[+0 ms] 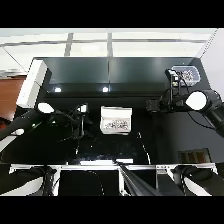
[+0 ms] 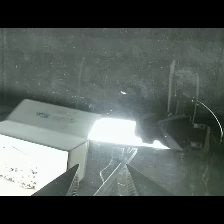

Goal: Fold the box and place the chain.

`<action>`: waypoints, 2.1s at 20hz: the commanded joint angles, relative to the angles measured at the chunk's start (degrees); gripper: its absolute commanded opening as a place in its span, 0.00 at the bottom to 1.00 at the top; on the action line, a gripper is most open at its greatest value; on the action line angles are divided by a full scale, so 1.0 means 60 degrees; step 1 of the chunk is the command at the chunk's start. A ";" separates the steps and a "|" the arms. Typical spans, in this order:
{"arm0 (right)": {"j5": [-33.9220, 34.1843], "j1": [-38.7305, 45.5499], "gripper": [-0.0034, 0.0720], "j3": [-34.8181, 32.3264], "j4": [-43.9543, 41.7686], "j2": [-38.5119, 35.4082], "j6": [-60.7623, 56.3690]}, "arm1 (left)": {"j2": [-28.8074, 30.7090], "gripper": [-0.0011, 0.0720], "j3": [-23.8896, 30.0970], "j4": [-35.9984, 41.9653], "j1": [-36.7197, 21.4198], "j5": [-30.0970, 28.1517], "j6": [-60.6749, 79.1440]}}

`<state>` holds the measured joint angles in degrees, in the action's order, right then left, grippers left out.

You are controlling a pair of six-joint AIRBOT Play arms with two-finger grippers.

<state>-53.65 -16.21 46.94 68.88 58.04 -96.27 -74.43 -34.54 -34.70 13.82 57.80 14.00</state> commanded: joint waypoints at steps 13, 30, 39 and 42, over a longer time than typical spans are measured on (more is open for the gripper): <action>0.0317 -0.0007 0.51 0.0000 -0.0157 0.0007 -0.0062 | -0.1111 0.99 -0.1293 0.0397 0.1235 -0.0634 0.0878; 0.2306 -0.0248 1.00 0.0004 -0.3541 0.1107 0.2306 | -0.1111 0.67 -0.1293 0.0372 0.1621 -0.0820 0.0801; -0.0765 -0.1035 1.00 0.0033 -0.4087 0.0973 1.1555 | -0.1111 0.68 -0.1293 0.0364 0.1621 -0.0820 0.0801; -0.1115 -0.1359 1.00 0.0000 -0.3901 0.0976 1.2550 | -0.1111 0.68 -0.1293 0.0364 0.1621 -0.0820 0.0805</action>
<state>-56.45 -22.90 47.05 45.28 64.16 -32.67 -81.06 -42.28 -32.49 23.51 52.97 18.76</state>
